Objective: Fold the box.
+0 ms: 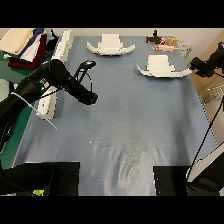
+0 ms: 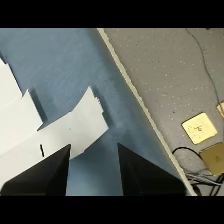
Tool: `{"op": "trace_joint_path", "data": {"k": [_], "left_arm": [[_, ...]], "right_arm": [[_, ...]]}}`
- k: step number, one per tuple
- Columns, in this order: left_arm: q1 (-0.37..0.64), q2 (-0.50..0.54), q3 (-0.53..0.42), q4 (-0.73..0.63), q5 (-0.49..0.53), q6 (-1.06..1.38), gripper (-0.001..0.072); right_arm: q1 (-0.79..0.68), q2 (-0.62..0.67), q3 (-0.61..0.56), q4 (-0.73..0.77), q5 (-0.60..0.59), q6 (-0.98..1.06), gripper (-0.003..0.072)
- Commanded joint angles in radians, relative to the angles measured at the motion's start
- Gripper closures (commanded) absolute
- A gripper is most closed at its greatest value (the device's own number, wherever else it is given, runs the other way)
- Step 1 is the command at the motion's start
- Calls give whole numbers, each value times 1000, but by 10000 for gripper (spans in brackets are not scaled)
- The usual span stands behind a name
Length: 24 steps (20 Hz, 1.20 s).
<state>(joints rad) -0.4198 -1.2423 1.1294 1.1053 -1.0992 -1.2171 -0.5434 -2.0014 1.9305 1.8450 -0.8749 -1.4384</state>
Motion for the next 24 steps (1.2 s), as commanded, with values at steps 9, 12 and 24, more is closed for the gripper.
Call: {"op": "trace_joint_path", "data": {"k": [9,12,24], "left_arm": [[0,0,1,-3,0,0,694],[0,0,1,-3,0,0,694],[0,0,1,-3,0,0,694]], "right_arm": [[-4,-131,93,238,-18,-119,685],[6,-108,94,253,-109,-192,685],[108,109,-67,269,-337,-212,688]]}}
